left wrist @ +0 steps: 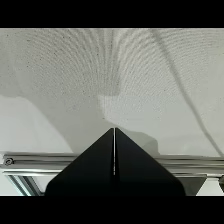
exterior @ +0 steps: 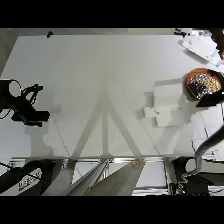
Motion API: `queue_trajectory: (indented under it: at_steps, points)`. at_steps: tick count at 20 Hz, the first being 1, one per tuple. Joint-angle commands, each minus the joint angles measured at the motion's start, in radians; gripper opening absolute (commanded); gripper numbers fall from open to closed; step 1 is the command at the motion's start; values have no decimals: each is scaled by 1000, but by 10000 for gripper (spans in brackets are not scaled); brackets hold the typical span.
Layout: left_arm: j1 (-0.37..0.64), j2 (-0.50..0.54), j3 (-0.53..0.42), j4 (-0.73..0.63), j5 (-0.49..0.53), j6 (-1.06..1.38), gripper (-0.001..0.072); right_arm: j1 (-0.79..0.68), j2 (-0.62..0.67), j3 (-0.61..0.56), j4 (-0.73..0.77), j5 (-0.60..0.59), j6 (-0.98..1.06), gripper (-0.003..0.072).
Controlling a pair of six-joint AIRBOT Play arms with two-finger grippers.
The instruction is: Fold the box and place the chain.
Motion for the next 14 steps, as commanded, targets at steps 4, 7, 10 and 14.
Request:
queue_trajectory:
  at_steps: [4,7,10,14]
  points:
    - [1,1,0,0,0,0,10,288,105,-192,394,-87,-40,2]
    - [1,1,0,0,0,0,10,426,146,-337,515,-250,-39,2]
    - [1,1,0,0,0,0,10,544,156,-415,615,-351,-17,2]
    - [1,1,0,0,0,0,10,718,156,-432,605,-520,100,2]
